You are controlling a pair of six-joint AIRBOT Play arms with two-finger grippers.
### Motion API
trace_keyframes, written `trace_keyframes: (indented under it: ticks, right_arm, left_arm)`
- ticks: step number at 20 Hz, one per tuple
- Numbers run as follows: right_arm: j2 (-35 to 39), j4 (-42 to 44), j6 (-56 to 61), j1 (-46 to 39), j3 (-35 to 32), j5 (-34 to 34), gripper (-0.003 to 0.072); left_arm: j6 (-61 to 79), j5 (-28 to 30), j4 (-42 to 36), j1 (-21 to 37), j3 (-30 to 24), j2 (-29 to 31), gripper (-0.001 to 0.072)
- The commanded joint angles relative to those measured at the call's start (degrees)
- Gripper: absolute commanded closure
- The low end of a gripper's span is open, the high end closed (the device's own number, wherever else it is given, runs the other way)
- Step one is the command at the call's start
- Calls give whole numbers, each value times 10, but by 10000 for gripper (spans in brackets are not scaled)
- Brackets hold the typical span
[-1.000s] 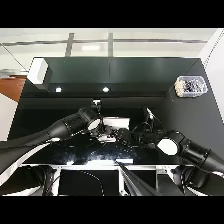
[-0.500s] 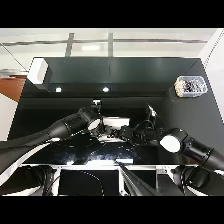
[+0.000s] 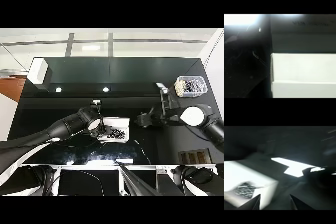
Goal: Fold the box and place the chain.
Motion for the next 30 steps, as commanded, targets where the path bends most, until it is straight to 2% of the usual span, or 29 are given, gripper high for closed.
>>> trace_keyframes:
  ticks: [1,6,7,9,10,14,18,20,21,22,23,24,26,27,29,30]
  right_arm:
    - [-1,-149,-84,-68,8,6,243]
    - [-2,-120,-85,-80,7,-12,244]
    - [-2,-118,-85,-80,7,-12,244]
    - [-2,-118,-85,-80,7,-12,243]
    - [-2,-117,-83,-80,7,-11,244]
    - [-2,-114,-61,-80,7,-8,244]
    - [-2,-114,-61,-80,7,-7,244]
    - [-2,-114,-61,-80,7,-5,244]
    - [-2,-114,-61,-80,7,-1,244]
    - [-2,-114,-61,-80,7,2,244]
    - [-2,-114,-61,-80,7,4,244]
    - [-2,-114,-60,-80,7,4,244]
    - [-2,-114,-54,-80,7,4,244]
    - [-2,-114,-52,-80,7,4,244]
    - [-2,-114,-50,-80,7,4,244]
    - [-2,-114,-49,-80,7,4,244]
  left_arm:
    - [-9,14,0,0,1,0,681]
    - [-21,14,0,0,1,0,678]
    - [-21,11,0,0,1,1,622]
    - [-21,-7,1,0,11,3,328]
    - [-17,-23,3,1,23,4,298]
    - [112,-87,7,2,76,20,300]
    - [325,-200,24,4,90,86,300]
    - [360,-290,119,10,83,121,300]
    - [375,-308,190,16,67,143,300]
    - [389,-305,236,30,45,164,301]
    - [392,-286,249,57,20,187,300]
    - [398,-261,225,93,-4,204,301]
    - [489,-223,72,200,-50,214,302]
    - [576,-198,-43,261,-73,214,302]
    - [810,-160,-332,387,-115,214,301]
    - [921,-155,-439,430,-131,214,270]
